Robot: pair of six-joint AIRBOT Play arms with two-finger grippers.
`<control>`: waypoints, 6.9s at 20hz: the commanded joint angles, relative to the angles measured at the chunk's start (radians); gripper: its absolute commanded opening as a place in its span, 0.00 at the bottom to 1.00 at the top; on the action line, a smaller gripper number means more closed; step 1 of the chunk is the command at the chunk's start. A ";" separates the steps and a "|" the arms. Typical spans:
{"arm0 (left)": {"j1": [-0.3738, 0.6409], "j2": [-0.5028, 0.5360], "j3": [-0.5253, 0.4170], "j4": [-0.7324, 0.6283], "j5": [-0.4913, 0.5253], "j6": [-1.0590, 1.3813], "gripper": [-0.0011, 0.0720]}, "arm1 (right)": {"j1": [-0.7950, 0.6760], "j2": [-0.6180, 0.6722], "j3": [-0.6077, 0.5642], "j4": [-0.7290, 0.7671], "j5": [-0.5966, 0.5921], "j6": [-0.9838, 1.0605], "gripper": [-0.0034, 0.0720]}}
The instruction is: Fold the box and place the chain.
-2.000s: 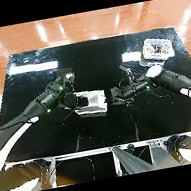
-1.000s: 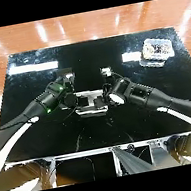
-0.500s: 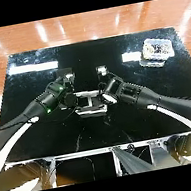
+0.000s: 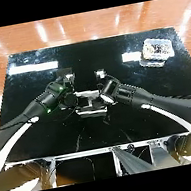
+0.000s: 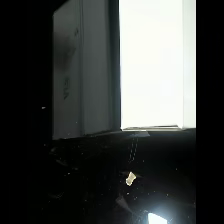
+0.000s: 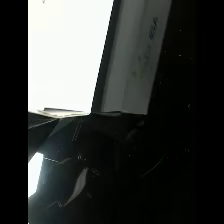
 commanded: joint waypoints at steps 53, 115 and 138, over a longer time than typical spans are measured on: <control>0.000 -0.001 0.000 -0.018 -0.003 0.000 0.04 | -0.023 -0.015 0.054 0.038 0.042 -0.132 0.13; 0.000 -0.001 0.000 -0.012 0.023 0.000 0.04 | -1.053 -0.417 0.665 0.406 0.042 -0.597 0.76; 0.000 -0.001 0.000 -0.009 0.024 0.000 0.04 | -1.068 -0.269 0.665 0.395 0.099 -0.652 0.07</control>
